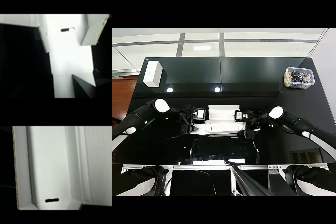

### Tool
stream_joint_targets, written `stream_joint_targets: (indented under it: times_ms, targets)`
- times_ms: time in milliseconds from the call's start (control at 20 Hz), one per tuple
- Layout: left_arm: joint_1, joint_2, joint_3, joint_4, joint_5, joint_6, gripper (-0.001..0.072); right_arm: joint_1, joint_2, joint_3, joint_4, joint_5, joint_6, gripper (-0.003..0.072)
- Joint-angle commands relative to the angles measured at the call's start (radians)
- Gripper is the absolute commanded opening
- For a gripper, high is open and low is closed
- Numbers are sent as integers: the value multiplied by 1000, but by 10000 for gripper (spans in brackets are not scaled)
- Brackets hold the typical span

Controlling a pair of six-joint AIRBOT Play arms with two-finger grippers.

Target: Fold the box and place the chain.

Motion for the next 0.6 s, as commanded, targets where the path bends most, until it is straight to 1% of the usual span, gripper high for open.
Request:
stream_joint_targets:
  times_ms: [0, 50, 200, 300, 400, 500, 550]
  targets:
    - [-4, 1, 1, 47, 30, 2, 641, 0, -1, 0, -1, 2, 0, 178]
    - [-6, 1, 1, 56, 30, 1, 640, 0, -1, 0, -1, 2, 0, 178]
    - [-7, 1, 1, 19, 14, 1, 641, 0, -1, 0, -1, 2, 0, 178]
    - [-5, 10, 1, -44, -44, -7, 639, 0, -1, 0, -1, 2, 0, 178]
    - [-4, 33, 1, -71, -97, -8, 638, 0, -1, 0, -1, 2, 0, 178]
    - [-4, 51, 1, -78, -110, -34, 638, 0, -1, 0, -1, 2, 0, 178]
    - [-5, 50, 1, -98, -124, -36, 624, 0, -1, 0, -1, 2, 0, 178]
